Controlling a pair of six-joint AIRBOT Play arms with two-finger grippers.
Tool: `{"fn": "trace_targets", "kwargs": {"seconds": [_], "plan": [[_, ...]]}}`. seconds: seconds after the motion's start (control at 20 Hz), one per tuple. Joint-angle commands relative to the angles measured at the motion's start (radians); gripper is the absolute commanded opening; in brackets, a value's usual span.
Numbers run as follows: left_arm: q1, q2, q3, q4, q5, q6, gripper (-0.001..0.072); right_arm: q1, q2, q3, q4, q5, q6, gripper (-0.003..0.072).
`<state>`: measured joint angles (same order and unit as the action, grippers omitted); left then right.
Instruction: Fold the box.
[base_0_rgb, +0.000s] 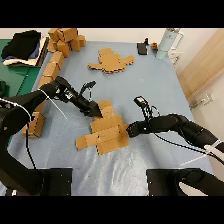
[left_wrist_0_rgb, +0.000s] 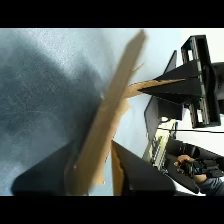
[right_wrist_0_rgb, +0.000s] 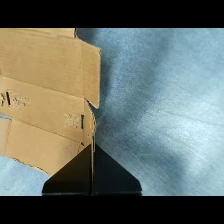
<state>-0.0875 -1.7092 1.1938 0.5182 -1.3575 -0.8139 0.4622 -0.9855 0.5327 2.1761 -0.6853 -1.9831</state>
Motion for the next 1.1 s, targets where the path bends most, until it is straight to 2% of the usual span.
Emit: {"fn": "trace_targets", "kwargs": {"seconds": [0.0, 0.2, 0.25, 0.55, 0.6, 0.65, 0.7, 0.8, 0.85, 1.0, 1.05], "plan": [[0.0, -0.005, 0.0, -0.005, -0.023, 0.022, 0.0295, 0.001, 0.0, 0.0, -0.008, 0.007, 0.001, 0.0004], [0.002, -0.005, 0.0, -0.007, -0.003, 0.031, 0.0277, 0.001, 0.0, 0.0, -0.011, 0.008, 0.001, 0.0004], [0.002, -0.005, 0.0, -0.011, 0.001, 0.036, 0.0168, 0.001, 0.0, 0.0, -0.011, 0.007, 0.001, 0.0004], [0.002, -0.005, 0.0, -0.041, 0.011, 0.049, 0.0164, 0.001, 0.0, 0.0, -0.012, 0.007, 0.001, 0.0004], [0.0, -0.005, 0.0, -0.041, 0.009, 0.054, 0.0068, 0.001, 0.0, 0.0, -0.011, 0.007, 0.001, 0.0005], [-0.001, -0.005, 0.0, -0.046, 0.0, 0.079, 0.0012, 0.001, 0.0, 0.0, -0.011, 0.008, 0.001, 0.0006], [-0.005, -0.005, 0.0, -0.057, -0.003, 0.094, 0.0012, 0.001, 0.0, 0.0, -0.011, 0.008, 0.001, 0.0035], [-0.015, -0.005, 0.0, -0.075, -0.003, 0.093, 0.0012, 0.0, 0.0, 0.0, -0.014, 0.018, 0.012, 0.0215], [-0.02, -0.005, 0.0, -0.073, 0.006, 0.093, 0.0012, -0.001, 0.0, 0.0, -0.019, 0.026, 0.028, 0.0243], [-0.048, -0.003, 0.0, -0.073, 0.035, 0.185, 0.0008, -0.025, 0.0, 0.01, -0.114, 0.035, 0.128, 0.0244], [-0.066, 0.002, 0.0, -0.072, 0.044, 0.222, 0.0008, -0.044, 0.002, 0.022, -0.154, 0.014, 0.184, 0.0285]]}}
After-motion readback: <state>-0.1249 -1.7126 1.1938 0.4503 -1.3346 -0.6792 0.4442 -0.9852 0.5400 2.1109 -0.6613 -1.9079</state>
